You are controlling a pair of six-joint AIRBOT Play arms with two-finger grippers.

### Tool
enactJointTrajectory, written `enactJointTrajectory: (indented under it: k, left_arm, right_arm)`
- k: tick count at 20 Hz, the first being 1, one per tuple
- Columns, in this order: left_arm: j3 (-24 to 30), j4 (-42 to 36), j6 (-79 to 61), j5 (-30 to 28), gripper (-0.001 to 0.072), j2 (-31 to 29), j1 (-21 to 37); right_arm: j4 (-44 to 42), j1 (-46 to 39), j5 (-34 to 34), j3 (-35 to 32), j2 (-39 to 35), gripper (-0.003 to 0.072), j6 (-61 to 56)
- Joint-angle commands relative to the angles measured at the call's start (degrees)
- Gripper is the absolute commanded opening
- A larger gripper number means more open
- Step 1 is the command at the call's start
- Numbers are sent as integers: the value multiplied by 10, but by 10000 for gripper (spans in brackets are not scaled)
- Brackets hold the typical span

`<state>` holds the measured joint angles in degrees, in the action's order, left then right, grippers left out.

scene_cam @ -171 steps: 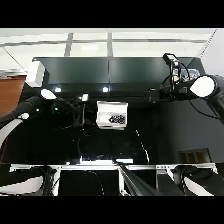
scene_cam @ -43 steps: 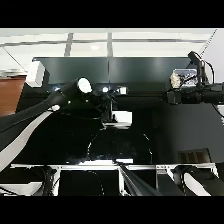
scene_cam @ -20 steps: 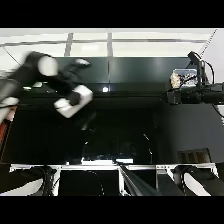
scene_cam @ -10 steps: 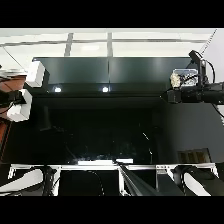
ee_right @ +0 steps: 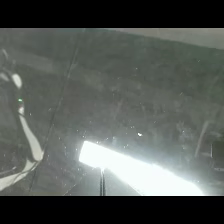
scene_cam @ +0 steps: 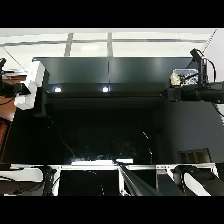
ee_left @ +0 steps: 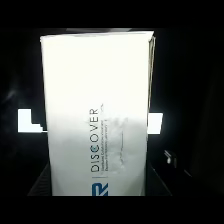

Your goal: Fold the box and place the chain.

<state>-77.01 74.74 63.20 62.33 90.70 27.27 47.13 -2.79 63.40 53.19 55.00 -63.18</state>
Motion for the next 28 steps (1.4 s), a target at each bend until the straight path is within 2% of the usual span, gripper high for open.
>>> enactJointTrajectory:
  k: [1,5,6,7,9,12,13,14,15,16,18,19,21,23,25,28]
  left_arm:
    - [-29,-32,-17,9,353,39,-2]
    - [-30,-32,-17,-38,367,50,-2]
    - [-35,-32,-20,-51,485,50,-2]
    - [-46,-32,-19,-51,720,50,-2]
    - [-101,-34,-15,-24,714,49,-6]
    - [-234,-37,55,50,710,46,-33]
    - [-279,-37,120,88,621,46,-48]
    - [-312,-37,169,132,310,46,-65]
    - [-328,-46,176,174,33,42,-86]
    - [-325,-62,171,191,27,32,-109]
    - [-281,-79,163,179,26,-2,-170]
    - [-239,-75,151,153,26,-28,-206]
    - [-130,-45,148,79,27,-86,-274]
    - [-6,-25,148,-4,27,-150,-322]
    - [107,-33,151,-67,27,-214,-346]
    - [231,-33,155,-134,27,-304,-355]
  right_arm:
    - [0,0,-13,0,0,18,-1]
    - [-1,0,-13,0,0,18,-1]
    - [0,0,-13,0,0,18,-1]
    - [-1,0,-13,0,0,18,-1]
    - [-1,0,-14,0,0,18,-1]
    - [1,21,-45,0,1,18,0]
    - [0,34,-74,-1,2,18,0]
    - [1,52,-112,-2,5,18,0]
    - [4,68,-153,-7,9,18,0]
    - [16,83,-188,-16,14,18,1]
    - [76,106,-242,-39,30,18,-1]
    - [90,108,-260,-52,38,18,-1]
    - [111,104,-291,-81,48,18,0]
    - [148,98,-276,-88,50,18,0]
    - [151,97,-273,-88,50,18,0]
    - [151,97,-272,-88,50,19,0]
